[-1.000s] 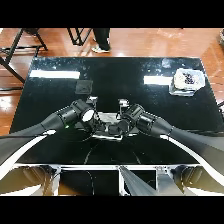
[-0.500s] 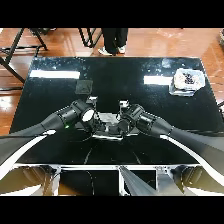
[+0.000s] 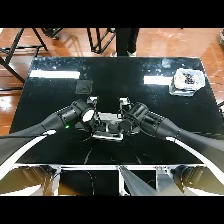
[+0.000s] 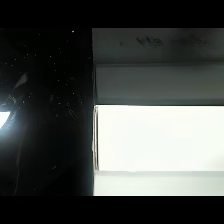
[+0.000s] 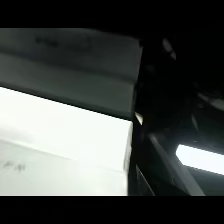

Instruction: Fold the box and place the chain.

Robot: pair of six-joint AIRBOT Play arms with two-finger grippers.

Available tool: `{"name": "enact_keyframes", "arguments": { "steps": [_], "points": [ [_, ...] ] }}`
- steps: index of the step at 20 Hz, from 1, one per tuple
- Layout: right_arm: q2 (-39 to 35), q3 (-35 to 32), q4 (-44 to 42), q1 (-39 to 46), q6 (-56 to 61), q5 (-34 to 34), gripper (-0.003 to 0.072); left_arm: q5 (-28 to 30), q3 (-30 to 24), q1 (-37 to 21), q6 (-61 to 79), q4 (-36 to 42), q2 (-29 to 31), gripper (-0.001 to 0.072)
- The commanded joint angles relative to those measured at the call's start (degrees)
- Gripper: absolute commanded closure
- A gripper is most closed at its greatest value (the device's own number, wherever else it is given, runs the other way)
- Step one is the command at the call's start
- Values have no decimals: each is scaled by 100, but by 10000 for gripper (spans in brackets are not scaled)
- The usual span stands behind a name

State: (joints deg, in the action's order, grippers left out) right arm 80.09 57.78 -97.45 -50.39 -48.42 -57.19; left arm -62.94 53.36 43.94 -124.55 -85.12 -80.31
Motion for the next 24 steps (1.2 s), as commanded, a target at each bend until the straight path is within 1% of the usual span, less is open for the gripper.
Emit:
{"name": "enact_keyframes", "arguments": {
  "steps": [1, 3, 6, 11, 14, 16, 18, 21, 23, 24],
  "points": [
    [-280, 4, 170, 4, -7, -254, 196, -11, 2, -2, -17, -7, -2, 688],
    [-544, 4, 214, 0, -212, -531, 196, -15, 2, -2, -15, -9, -2, 688],
    [-1158, 4, 328, 4, -435, -831, 197, 11, 2, -7, -17, -11, -2, 688],
    [-2391, 0, 1191, 15, -501, -1676, 197, 11, 2, -7, -15, -11, -2, 688],
    [-3056, 0, 1735, 332, -501, -2122, 197, 9, 2, -4, -17, -4, -2, 688],
    [-3285, 0, 2218, 767, -595, -2420, 197, 9, 2, -4, -17, -2, -2, 688],
    [-3298, -15, 2291, 1443, -1075, -2472, 197, 13, 2, -4, -17, -11, -2, 688],
    [-3254, -114, 2234, 2721, -1473, -1998, 197, 13, 2, -7, -15, -11, -2, 688],
    [-3077, -111, 2186, 3709, -1486, -1458, 195, 11, 2, -7, -15, -11, -2, 688],
    [-2955, -111, 2061, 4135, -1497, -1163, 149, 13, 2, -7, -15, -9, -2, 688]
  ]
}}
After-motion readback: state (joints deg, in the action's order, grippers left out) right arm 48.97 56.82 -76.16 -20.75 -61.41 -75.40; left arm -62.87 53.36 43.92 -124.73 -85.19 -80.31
